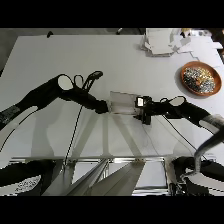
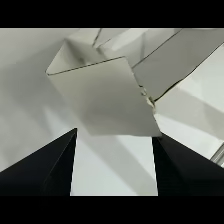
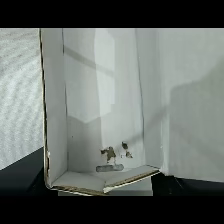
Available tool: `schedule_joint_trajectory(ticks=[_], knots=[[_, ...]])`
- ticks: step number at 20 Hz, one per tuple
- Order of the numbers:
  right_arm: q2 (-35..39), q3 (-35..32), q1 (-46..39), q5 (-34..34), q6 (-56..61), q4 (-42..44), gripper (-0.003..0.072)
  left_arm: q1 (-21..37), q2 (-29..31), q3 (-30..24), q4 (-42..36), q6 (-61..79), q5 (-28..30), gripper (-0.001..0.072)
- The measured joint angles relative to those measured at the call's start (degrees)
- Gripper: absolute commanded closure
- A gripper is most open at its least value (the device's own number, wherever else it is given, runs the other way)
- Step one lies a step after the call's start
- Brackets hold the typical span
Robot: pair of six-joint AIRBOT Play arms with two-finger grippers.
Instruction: Fold the box and place the chain.
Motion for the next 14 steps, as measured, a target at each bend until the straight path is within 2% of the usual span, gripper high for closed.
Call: schedule_joint_trajectory(ticks=[7, 8, 9, 11, 14], knots=[[0.0, 0.0, 0.0, 0.0, 0.0, 0.0, 0.0282, 10.5, 2.5, -0.2, 1.2, 4.1, -4.4, 0.0225], [0.0, 0.0, 0.0, 0.0, 0.0, 0.0, 0.0282, 11.8, 2.6, -0.5, 1.5, 4.5, -5.0, 0.0266], [0.0, 0.0, 0.0, 0.0, 0.0, 0.0, 0.0282, 12.7, 2.4, -0.9, 1.3, 4.8, -5.2, 0.0361], [0.0, 0.0, 0.0, 0.0, 0.0, 0.0, 0.0282, 13.7, 0.8, -1.6, 0.4, 5.0, -5.1, 0.0447], [0.0, 0.0, 0.0, 0.0, 0.0, 0.0, 0.0282, 12.7, -3.8, -2.0, -2.8, 5.3, -4.2, 0.0447]])
